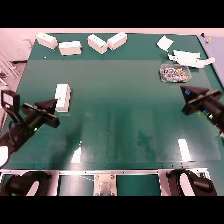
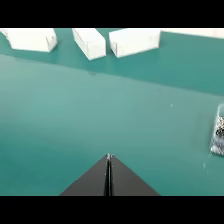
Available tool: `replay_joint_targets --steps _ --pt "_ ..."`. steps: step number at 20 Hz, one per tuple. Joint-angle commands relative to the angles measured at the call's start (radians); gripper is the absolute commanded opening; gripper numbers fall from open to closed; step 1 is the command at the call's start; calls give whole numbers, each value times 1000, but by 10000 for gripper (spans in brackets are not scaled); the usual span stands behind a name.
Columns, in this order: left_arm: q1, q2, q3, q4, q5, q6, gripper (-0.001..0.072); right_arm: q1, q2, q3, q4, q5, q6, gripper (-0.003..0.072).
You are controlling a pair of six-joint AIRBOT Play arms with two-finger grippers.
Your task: Fold the box and place the chain.
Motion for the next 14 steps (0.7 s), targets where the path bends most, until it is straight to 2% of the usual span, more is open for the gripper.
replay_joint_targets --steps 1,14 --pt "0 39 -76 0 -1 8 21 0 86 -144 -1 -58 -2 10" --pt "0 38 -87 0 -7 6 24 0 85 -170 -2 -59 -2 10"
